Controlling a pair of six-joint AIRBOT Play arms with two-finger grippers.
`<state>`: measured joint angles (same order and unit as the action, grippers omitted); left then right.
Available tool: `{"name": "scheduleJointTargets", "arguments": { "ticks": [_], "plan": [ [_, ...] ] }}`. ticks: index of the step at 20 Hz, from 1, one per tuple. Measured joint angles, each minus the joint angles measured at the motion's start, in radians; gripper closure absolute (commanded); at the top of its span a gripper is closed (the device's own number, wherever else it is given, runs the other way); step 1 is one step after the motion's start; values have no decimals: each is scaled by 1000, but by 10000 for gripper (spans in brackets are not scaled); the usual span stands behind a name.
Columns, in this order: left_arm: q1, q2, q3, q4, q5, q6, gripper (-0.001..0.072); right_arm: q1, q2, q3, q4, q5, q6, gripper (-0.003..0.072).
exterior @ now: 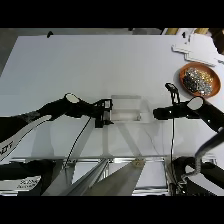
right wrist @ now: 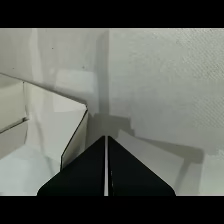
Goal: Fold the box and place the chain.
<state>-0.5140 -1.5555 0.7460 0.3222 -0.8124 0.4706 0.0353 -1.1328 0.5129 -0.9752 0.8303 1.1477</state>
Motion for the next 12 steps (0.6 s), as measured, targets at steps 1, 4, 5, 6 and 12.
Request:
{"name": "scheduleJointTargets", "arguments": {
  "ticks": [1,4,5,6,12],
  "plan": [
    [0,0,0,0,0,0,700,2,-2,0,11,0,-2,665],
    [0,0,0,1,0,0,700,16,-5,0,63,12,-28,664],
    [0,0,0,1,0,0,700,24,-5,0,83,24,-41,661],
    [0,0,0,1,0,0,700,35,-5,0,105,34,-51,601],
    [0,0,0,0,0,0,700,69,50,0,153,71,-76,397]
  ]
}}
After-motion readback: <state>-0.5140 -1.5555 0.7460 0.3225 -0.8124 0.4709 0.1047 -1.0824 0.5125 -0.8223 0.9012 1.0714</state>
